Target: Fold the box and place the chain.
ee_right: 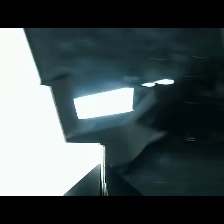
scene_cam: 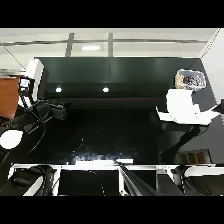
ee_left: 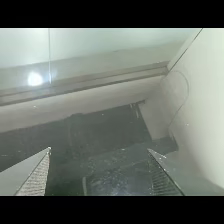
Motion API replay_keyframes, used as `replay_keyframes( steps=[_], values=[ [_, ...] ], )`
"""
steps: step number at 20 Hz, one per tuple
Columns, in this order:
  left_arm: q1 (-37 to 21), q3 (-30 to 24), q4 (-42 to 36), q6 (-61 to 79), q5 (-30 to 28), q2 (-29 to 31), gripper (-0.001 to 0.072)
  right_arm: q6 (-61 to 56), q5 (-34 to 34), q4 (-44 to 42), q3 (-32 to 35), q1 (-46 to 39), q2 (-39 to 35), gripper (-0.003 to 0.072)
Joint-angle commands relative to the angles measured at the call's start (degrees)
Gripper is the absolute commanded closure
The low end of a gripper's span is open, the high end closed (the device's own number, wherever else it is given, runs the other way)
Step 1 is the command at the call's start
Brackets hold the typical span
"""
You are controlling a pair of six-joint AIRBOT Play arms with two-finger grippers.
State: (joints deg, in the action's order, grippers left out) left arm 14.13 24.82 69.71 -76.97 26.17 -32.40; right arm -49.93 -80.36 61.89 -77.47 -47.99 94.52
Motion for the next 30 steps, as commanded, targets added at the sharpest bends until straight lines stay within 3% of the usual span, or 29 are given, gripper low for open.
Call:
replay_keyframes(
  steps=[1, 6, 10, 17, 21, 26, 30],
  values=[
    [0.04, -0.02, -1.07, 0.00, 1.70, 0.00, 0.0002, -0.20, -2.32, -5.42, 4.20, 2.91, -4.04, 0.0676],
    [0.04, -0.09, -1.95, -0.02, 3.02, 0.00, 0.0003, -0.17, 3.89, -11.50, 18.56, 11.63, -15.96, 0.0676],
    [0.04, -0.37, -5.18, 0.00, 3.08, 0.00, 0.0002, -1.88, 12.72, -17.97, 30.97, 19.06, -27.41, 0.0677],
    [0.04, -0.44, -7.93, 0.02, 7.37, 0.00, 0.0003, -1.25, 22.95, -31.56, 45.66, 34.45, -42.21, 0.0677],
    [0.02, -0.44, -9.07, 0.00, 7.30, -0.02, 0.0003, -0.55, 32.70, -34.60, 50.29, 48.15, -47.89, 0.0677],
    [-0.15, -0.44, -12.55, -0.31, 7.93, -3.72, 0.0004, -0.63, 44.00, -34.82, 50.71, 62.25, -48.41, 0.0677],
    [-3.08, -0.37, -27.69, 4.55, 15.85, -14.25, 0.0003, -1.36, 44.50, -34.60, 50.71, 64.48, -48.41, 0.0677]
  ],
)
